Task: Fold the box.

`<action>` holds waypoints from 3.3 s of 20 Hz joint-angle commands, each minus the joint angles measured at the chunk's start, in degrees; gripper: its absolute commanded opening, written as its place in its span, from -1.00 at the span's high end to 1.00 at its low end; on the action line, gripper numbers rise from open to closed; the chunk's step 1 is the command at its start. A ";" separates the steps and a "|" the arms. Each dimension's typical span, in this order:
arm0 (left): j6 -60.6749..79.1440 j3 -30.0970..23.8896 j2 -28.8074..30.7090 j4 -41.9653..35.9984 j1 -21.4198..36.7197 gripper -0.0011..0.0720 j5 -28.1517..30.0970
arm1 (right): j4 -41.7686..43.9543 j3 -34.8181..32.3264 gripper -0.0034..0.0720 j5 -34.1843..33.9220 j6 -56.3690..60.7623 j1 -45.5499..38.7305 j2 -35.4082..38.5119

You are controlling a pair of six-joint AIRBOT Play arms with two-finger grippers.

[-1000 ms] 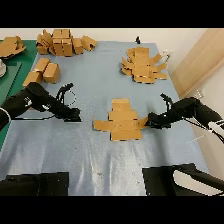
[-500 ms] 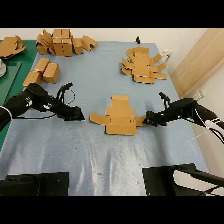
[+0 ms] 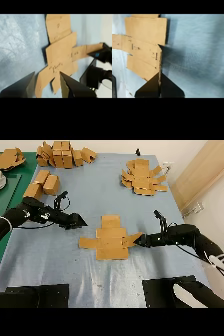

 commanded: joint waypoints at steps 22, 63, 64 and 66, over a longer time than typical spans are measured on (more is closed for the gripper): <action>13.77 0.07 -15.43 -14.27 -2.21 -0.44 -5.73 | 10.88 -5.42 0.91 4.17 -6.97 11.47 7.63; 50.58 3.87 -6.47 -17.11 -10.43 0.94 -4.79 | -11.58 10.45 0.03 33.73 16.33 11.52 2.14; 51.67 3.87 -6.27 -17.09 -11.61 0.94 -5.03 | -11.58 10.49 0.17 33.42 17.25 11.52 1.84; 55.45 3.21 -5.81 -17.16 -13.46 0.94 -5.64 | -11.58 10.49 0.19 31.80 19.19 11.54 0.44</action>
